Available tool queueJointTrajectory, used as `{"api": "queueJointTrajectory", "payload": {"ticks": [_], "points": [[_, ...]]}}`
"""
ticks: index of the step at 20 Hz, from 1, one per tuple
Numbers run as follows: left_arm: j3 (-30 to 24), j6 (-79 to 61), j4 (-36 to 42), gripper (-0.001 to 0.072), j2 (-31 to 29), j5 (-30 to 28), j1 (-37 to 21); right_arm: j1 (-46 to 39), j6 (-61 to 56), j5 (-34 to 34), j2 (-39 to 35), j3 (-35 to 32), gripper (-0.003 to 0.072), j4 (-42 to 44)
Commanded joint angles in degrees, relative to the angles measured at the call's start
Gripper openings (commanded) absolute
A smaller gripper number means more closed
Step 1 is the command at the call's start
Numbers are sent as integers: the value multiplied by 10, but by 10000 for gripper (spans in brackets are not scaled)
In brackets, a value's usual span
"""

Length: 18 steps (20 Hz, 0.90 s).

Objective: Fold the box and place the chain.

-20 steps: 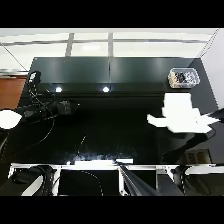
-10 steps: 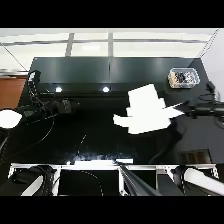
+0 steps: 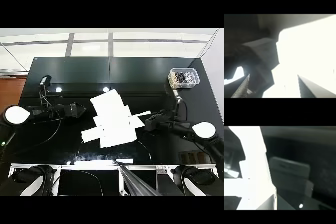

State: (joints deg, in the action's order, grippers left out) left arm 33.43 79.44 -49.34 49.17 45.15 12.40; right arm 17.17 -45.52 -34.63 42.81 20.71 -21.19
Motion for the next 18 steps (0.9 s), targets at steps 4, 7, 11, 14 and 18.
{"api": "queueJointTrajectory", "payload": {"ticks": [4, 7, 11, 14, 18], "points": [[0, -128, 132, 707, 113, 55, -6, 87, -17, 92, -21, -13, 17, -4], [0, -252, 226, 706, 182, 77, -33, 87, -23, 69, -21, -13, 17, -5], [2, -387, 320, 707, 270, 140, -87, 87, -25, 48, -21, -12, 17, -4], [24, -475, 351, 706, 322, 203, -91, 87, -28, 43, -21, -13, 17, -4], [77, -558, 309, 706, 391, 335, -56, 86, -36, 42, -21, -12, 17, -4]]}}
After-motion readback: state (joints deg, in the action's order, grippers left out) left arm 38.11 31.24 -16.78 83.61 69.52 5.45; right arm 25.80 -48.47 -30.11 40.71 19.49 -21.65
